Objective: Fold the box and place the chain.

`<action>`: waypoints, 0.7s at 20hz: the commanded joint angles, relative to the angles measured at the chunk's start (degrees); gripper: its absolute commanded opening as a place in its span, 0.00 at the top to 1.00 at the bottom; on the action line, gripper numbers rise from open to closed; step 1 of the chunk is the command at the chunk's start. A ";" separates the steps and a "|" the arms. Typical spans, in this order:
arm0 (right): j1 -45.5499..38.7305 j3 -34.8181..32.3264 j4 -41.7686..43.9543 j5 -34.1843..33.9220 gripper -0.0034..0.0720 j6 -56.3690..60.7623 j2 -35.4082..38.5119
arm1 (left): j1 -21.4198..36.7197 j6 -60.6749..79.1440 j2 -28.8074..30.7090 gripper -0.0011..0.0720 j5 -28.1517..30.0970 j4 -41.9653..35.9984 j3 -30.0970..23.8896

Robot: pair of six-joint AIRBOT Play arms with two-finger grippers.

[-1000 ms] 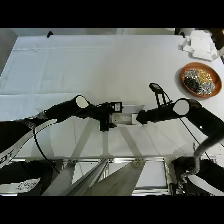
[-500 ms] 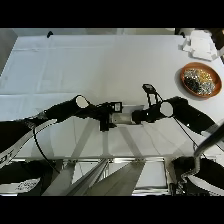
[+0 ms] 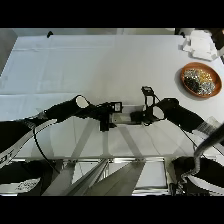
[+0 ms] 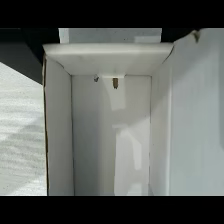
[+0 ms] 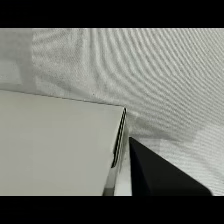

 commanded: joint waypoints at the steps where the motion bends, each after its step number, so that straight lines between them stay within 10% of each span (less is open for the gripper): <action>1: 0.20 0.00 -2.78 0.17 0.74 1.51 -0.55 | -0.02 0.02 0.00 0.39 0.00 0.02 0.02; 7: 0.33 0.00 -2.62 -1.25 0.93 1.55 -0.92 | -0.02 0.02 0.00 0.39 0.00 0.02 0.02; 8: 0.55 0.00 -2.62 -1.55 0.89 1.53 -1.09 | -0.02 0.02 0.00 0.39 0.00 0.02 0.02; 10: 1.70 0.00 -2.58 -4.22 0.49 1.53 -1.07 | -0.02 0.02 0.02 0.39 0.02 0.02 0.02; 14: 2.82 0.00 -2.89 -5.29 0.69 1.77 -1.20 | -0.02 0.02 0.02 0.39 0.00 0.02 0.02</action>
